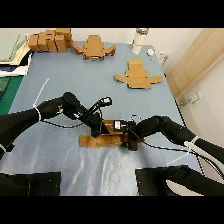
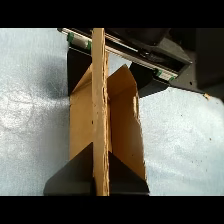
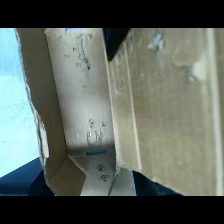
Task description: Fold the box.
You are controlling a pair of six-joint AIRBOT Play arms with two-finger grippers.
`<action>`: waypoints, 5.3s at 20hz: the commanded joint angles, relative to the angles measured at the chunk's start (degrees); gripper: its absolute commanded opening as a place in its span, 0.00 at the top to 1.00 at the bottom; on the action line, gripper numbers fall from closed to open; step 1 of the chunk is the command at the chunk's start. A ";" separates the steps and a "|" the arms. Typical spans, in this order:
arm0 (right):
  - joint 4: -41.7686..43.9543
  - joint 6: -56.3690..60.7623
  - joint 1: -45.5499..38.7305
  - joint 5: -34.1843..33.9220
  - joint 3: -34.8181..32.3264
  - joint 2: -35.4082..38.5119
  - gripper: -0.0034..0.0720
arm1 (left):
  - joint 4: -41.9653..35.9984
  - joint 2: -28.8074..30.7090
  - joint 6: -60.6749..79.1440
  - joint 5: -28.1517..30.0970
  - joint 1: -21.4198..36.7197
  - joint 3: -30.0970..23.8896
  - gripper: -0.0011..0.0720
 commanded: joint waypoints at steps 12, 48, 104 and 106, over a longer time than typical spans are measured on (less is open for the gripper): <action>-0.17 -2.25 0.07 -1.20 -0.09 -1.16 0.32 | 0.00 -0.02 0.00 0.00 0.02 0.04 0.97; -0.17 -2.23 0.07 -2.14 -0.09 -1.22 0.32 | 12.57 7.50 -38.99 -24.09 6.88 -0.61 0.97; -0.20 -2.23 0.04 -2.95 -0.07 -1.22 0.32 | 4.15 20.74 15.41 21.57 -2.75 -24.63 0.03; -0.20 -2.23 0.04 -2.95 -0.07 -1.22 0.32 | 2.12 19.87 15.39 23.15 -3.26 -23.91 0.03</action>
